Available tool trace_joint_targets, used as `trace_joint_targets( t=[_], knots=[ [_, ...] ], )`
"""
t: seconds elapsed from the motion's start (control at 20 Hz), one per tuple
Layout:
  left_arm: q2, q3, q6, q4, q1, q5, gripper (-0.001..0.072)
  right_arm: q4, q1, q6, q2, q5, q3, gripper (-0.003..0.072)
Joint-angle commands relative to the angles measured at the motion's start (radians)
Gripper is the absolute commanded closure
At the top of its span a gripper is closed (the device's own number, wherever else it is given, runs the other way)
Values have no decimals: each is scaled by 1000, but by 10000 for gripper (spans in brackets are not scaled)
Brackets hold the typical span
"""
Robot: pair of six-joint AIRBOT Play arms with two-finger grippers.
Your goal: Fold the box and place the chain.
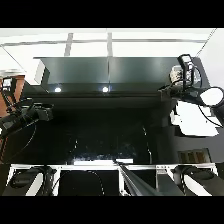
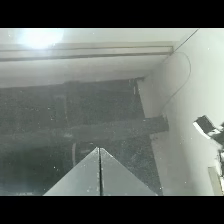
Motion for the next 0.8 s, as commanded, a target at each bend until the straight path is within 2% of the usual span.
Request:
trace_joint_targets(
  t=[0.0,0.05,0.1,0.15,0.2,0.25,0.3,0.35,0.45,0.55,0.65,0.75],
  knots=[
    [0,-1,1,-10,-1,35,683,160,0,-2,0,-94,0,672],
    [-5,-4,0,-11,-1,104,682,148,0,-2,-1,-95,0,463],
    [-13,-5,0,-17,-1,179,682,112,0,-2,-1,-90,0,1],
    [-23,-5,-1,-34,-1,230,682,57,-2,-1,-1,-78,0,-34],
    [-38,-5,0,-53,-1,272,676,5,-16,17,-1,-62,0,-34],
    [-62,-5,-5,-68,-1,307,464,-74,-50,97,-1,-57,0,-34],
    [-87,-5,-9,-83,-1,313,70,-172,-110,214,-1,-49,5,-34],
    [-116,-5,-15,-85,-1,309,-4,-289,-203,339,-4,-24,19,-34],
    [-165,-5,-15,-84,-1,275,-4,-418,-448,421,-24,42,56,-34],
    [-205,-5,-16,-86,-1,259,-4,-416,-742,421,-67,86,100,-34],
    [-232,-5,-16,-85,-1,259,-4,-316,-1016,370,-140,130,152,-34],
    [-256,-5,-26,-86,-1,259,-4,-108,-1213,181,-258,229,227,-34]
  ],
)
